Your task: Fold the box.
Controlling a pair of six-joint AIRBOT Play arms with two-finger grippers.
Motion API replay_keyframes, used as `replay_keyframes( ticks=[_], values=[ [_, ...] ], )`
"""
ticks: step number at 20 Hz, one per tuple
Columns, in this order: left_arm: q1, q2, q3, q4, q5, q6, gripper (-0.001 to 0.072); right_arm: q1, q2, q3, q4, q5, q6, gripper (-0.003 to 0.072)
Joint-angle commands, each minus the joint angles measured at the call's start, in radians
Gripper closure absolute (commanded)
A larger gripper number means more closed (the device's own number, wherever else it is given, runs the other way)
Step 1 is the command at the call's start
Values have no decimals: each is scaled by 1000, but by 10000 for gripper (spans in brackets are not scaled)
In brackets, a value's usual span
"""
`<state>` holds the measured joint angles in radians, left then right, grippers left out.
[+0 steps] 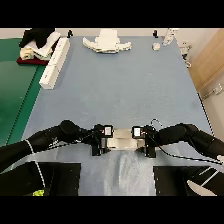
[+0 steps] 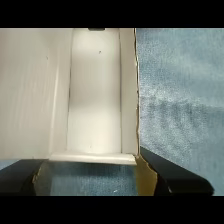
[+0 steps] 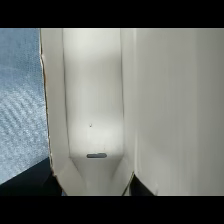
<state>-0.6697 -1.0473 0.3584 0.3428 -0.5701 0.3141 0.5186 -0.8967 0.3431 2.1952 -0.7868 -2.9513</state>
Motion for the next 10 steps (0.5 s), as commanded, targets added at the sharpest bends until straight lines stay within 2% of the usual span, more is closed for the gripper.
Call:
replay_keyframes(
  ticks=[1, 10],
  values=[
    [3, 2, -5, -36, 3, 4, 13, 1, 0, 0, 0, 0, 0, 239],
    [2, -1, -5, -12, -21, 12, 13, 1, 0, 0, 0, 0, 0, 239]
  ],
)
